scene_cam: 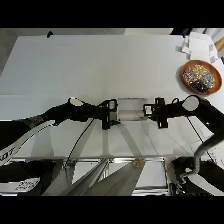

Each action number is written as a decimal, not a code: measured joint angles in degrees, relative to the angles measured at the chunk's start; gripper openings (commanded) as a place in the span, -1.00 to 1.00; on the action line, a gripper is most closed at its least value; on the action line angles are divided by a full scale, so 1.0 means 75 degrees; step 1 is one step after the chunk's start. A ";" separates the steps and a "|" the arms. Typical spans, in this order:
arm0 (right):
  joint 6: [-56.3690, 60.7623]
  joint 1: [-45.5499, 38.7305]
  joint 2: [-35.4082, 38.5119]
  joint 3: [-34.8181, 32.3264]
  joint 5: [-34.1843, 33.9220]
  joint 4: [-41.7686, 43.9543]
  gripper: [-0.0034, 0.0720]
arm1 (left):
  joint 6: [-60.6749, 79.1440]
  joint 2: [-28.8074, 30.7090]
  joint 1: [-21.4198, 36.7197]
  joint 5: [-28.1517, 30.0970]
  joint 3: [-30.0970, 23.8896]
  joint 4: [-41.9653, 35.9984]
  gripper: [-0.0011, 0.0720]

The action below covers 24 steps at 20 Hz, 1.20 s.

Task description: Fold the box and place the chain.

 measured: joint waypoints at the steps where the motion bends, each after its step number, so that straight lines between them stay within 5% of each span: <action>1: 0.0000 0.0006 -0.0026 0.0000 -0.0032 0.0073 -0.50 | 0.0000 0.0000 0.0000 0.0003 0.0003 0.0000 -0.89; 17: 0.0085 0.0662 -0.0093 -0.0009 -0.0493 0.0772 -0.35 | 0.0000 0.0000 0.0003 0.0006 0.0000 0.0003 -0.89; 19: 0.0085 0.0664 -0.0093 -0.0015 -0.0498 0.0842 0.27 | 0.0000 0.0000 0.0003 0.0006 0.0000 0.0003 -0.89; 24: 0.0090 0.0664 -0.0096 -0.0023 -0.0478 0.0909 0.32 | 0.0000 0.0000 0.0003 0.0006 0.0000 0.0003 -0.89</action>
